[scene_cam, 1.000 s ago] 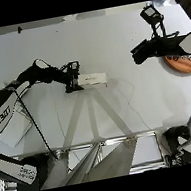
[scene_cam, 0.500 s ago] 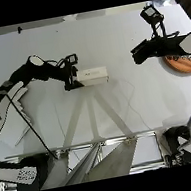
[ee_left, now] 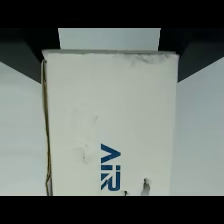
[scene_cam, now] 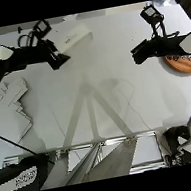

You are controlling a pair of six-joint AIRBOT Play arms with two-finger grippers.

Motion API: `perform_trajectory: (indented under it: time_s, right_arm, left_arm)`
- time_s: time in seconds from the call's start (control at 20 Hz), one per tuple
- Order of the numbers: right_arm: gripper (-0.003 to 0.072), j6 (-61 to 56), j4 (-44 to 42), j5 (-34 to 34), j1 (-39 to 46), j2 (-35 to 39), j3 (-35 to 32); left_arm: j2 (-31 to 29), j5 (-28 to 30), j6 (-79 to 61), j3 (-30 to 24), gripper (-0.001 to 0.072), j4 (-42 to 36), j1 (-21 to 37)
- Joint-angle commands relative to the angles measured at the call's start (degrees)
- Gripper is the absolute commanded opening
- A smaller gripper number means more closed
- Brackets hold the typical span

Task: Fold the box and place the chain.

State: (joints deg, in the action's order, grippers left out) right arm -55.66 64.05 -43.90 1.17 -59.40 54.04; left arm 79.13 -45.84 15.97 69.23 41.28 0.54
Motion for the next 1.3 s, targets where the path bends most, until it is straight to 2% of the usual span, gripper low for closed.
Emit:
perform_trajectory:
  time_s: [0.0, 0.15, 0.25, 0.35, 0.5, 0.65, 0.85, 1.05, 1.1, 1.15, 1.2, 1.25]
  right_arm:
    - [0.0011, 0.0, 0.0, 0.0, 0.0, 0.0, 0.1]
    - [0.0011, 0.0, 0.0, 0.0, 0.0, 0.0, 0.1]
    - [0.0011, 0.0, 0.0, 0.0, 0.0, 0.0, 0.1]
    - [0.0011, 0.0, 0.0, 0.0, 0.0, 0.0, 0.1]
    - [0.0011, 0.0, 0.0, 0.0, 0.0, 0.0, 0.1]
    - [0.0011, 0.0, 0.0, 0.0, 0.0, 0.0, 0.1]
    - [0.0011, 0.0, 0.0, 0.0, 0.0, 0.0, 0.1]
    - [0.0011, 0.0, 0.0, 0.0, 0.0, 0.0, 0.1]
    - [0.0011, 0.0, 0.0, 0.0, 0.0, 0.0, 0.1]
    - [0.0011, 0.0, 0.0, 0.0, 0.0, 0.0, 0.1]
    - [0.0011, 0.0, 0.0, 0.0, 0.0, 0.0, 0.1]
    - [0.0011, 0.0, 0.0, 0.0, 0.0, 0.0, 0.1]
  left_arm:
    - [-3.3, 10.4, 16.8, 0.1, 0.001, 11.8, 4.3]
    - [-3.5, 10.5, 34.7, 0.1, 0.0009, 29.0, 9.9]
    - [-3.2, 10.4, 42.6, 0.1, 0.0009, 36.1, 13.9]
    - [-2.1, 11.2, 49.1, 0.1, 0.0009, 35.8, 18.3]
    - [2.6, 10.9, 53.8, 0.1, 0.0008, 35.7, 22.4]
    - [8.9, 10.7, 54.9, 0.1, 0.0007, 35.7, 22.4]
    - [17.1, 13.3, 55.1, 0.1, 0.0008, 35.7, 20.7]
    - [22.3, 11.0, 55.0, 0.1, 0.0011, 35.7, 20.3]
    - [22.6, 10.3, 55.0, 0.1, 0.0036, 35.7, 20.3]
    - [22.5, 10.1, 55.0, 0.1, 0.0091, 35.7, 20.3]
    - [22.3, 10.1, 54.8, 0.1, 0.0265, 35.7, 20.3]
    - [21.8, 10.1, 54.8, 0.1, 0.0565, 35.7, 20.3]
